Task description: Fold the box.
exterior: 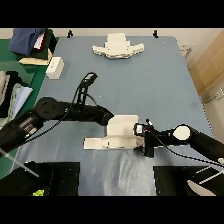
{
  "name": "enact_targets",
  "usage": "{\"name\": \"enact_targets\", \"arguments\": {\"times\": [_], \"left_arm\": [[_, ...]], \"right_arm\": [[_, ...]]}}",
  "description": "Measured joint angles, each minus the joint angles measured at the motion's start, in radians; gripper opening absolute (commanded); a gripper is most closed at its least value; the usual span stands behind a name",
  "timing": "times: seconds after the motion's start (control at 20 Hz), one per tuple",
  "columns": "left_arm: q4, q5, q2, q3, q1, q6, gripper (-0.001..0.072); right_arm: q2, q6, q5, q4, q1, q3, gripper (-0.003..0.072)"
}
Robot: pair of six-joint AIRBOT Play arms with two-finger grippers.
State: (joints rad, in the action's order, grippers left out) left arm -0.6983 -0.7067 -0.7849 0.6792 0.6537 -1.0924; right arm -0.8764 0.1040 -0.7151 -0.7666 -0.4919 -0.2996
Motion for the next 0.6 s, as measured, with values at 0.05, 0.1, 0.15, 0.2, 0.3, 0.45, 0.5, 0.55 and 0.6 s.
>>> {"name": "enact_targets", "arguments": {"times": [0.05, 0.1, 0.15, 0.2, 0.3, 0.45, 0.5, 0.55, 0.6], "left_arm": [[-0.051, -0.041, 0.051, -0.009, 0.0, 0.002, 0.067], [-0.095, -0.077, 0.093, -0.016, 0.0, 0.004, 0.0696], [-0.135, -0.112, 0.129, -0.024, 0.0, 0.006, 0.0696], [-0.177, -0.149, 0.158, -0.031, 0.0, 0.016, 0.0696], [-0.241, -0.203, 0.191, -0.042, 0.0, 0.07, 0.0696], [-0.289, -0.248, 0.196, -0.055, -0.005, 0.227, 0.0696], [-0.291, -0.257, 0.193, -0.066, -0.017, 0.304, 0.0696], [-0.292, -0.261, 0.191, -0.084, -0.04, 0.393, 0.0696], [-0.29, -0.261, 0.185, -0.108, -0.067, 0.483, 0.0696]], "right_arm": [[0.0, 0.0, 0.0, 0.0, 0.0, 0.0, 0.052], [0.0, 0.0, -0.001, 0.0, 0.0, 0.0, 0.0519], [0.0, 0.0, -0.001, 0.0, 0.0, 0.0, 0.052], [0.0, 0.0, -0.001, 0.0, 0.0, 0.0, 0.052], [0.0, 0.0, -0.001, 0.0, 0.0, 0.0, 0.052], [0.0, 0.0, -0.001, 0.0, 0.0, 0.0, 0.052], [0.0, 0.0, -0.001, 0.0, 0.0, 0.0, 0.052], [0.0, 0.0, -0.001, 0.0, 0.0, 0.0, 0.052], [0.0, 0.0, -0.002, 0.0, 0.0, 0.0, 0.052]]}}
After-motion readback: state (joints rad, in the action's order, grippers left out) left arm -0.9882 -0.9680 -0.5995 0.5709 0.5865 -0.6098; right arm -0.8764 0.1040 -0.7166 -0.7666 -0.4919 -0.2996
